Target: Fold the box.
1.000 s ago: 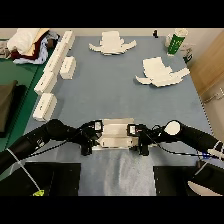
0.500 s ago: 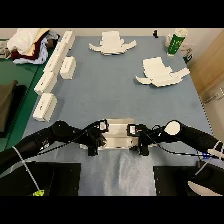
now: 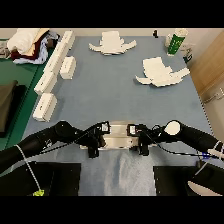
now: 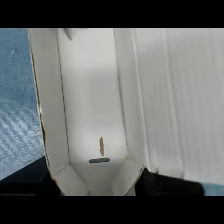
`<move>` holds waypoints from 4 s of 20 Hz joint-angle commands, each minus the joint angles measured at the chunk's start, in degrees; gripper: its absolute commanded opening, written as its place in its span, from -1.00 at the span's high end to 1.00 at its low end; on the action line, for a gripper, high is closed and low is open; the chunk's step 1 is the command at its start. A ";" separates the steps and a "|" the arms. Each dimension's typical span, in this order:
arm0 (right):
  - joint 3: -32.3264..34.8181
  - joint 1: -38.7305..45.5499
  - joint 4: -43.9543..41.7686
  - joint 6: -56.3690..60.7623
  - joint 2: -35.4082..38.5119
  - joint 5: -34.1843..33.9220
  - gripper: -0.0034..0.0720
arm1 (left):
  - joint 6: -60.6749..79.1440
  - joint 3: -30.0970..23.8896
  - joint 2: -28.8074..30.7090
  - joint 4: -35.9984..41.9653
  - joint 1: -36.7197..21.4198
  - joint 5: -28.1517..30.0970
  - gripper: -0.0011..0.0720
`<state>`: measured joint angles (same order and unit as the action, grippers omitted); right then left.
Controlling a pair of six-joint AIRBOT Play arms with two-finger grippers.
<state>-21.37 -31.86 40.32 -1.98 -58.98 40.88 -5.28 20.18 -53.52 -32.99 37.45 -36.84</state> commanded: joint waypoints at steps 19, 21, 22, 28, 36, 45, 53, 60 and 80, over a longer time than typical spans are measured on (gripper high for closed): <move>0.00 0.00 -0.02 0.02 0.02 0.00 -0.44 | -87.52 -6.38 14.93 -19.85 -15.02 -10.21 0.94; 0.02 0.00 -0.02 0.02 0.02 0.00 -0.44 | -85.09 -6.32 11.54 -14.60 -10.82 -6.05 0.94; 0.00 0.00 -0.02 0.02 0.02 0.00 -0.44 | -84.50 -5.88 10.34 -13.57 -8.66 -5.11 0.94; 0.00 0.00 -0.02 0.02 0.02 0.00 -0.44 | -84.65 1.44 11.45 -13.11 -6.34 -5.40 0.93; 0.02 0.00 -0.02 0.02 0.02 0.00 -0.44 | -84.50 1.62 11.28 -11.13 -6.34 -5.25 -0.25; 0.00 0.00 -0.02 0.02 0.02 0.00 -0.44 | -96.96 6.99 4.90 -20.44 1.95 -4.81 -0.25; 0.02 0.00 -0.02 0.02 0.02 0.00 -0.44 | -133.52 20.87 -10.54 -47.17 18.49 -15.34 -0.17; 0.02 0.00 -0.02 0.02 0.02 0.00 -0.44 | -137.26 29.73 -21.68 -52.39 21.51 -21.33 -0.17; 0.00 0.00 -0.02 0.02 0.02 0.00 -0.44 | -134.18 34.71 -11.32 -54.97 21.33 -38.16 -0.68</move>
<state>-21.32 -31.86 40.32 -1.98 -58.98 40.86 -140.55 54.02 -69.93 -86.24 58.89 -67.11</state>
